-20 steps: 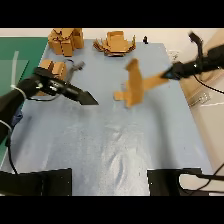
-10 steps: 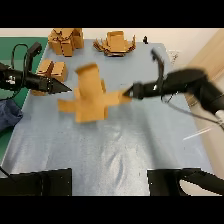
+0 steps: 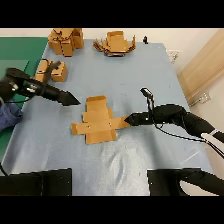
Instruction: Fold the box.
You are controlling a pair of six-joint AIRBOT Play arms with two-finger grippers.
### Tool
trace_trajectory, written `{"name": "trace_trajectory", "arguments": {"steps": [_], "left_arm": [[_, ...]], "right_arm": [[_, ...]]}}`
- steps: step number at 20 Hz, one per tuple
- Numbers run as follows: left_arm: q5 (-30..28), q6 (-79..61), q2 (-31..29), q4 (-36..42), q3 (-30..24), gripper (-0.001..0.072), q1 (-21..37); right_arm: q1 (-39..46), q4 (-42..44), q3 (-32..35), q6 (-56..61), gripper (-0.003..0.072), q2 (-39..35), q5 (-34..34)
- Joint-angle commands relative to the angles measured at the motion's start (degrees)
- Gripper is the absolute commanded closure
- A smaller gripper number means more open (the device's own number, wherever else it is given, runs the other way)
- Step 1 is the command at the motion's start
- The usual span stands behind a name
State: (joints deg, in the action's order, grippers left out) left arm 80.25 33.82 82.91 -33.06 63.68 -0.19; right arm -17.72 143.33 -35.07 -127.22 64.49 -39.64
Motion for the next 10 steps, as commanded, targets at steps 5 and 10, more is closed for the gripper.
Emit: {"name": "trace_trajectory", "arguments": {"steps": [5, 10], "left_arm": [[-6.7, -1.5, 12.1, 2.0, -0.8, 0.0028, -6.9], [-7.3, -7.3, 15.5, 13.7, -0.5, 0.0124, -6.8]], "right_arm": [[-1.0, -0.2, 1.2, -3.2, 0.0688, -0.1, 6.3], [-1.0, -0.2, 1.2, -3.1, 0.0687, -0.3, 5.0]]}}
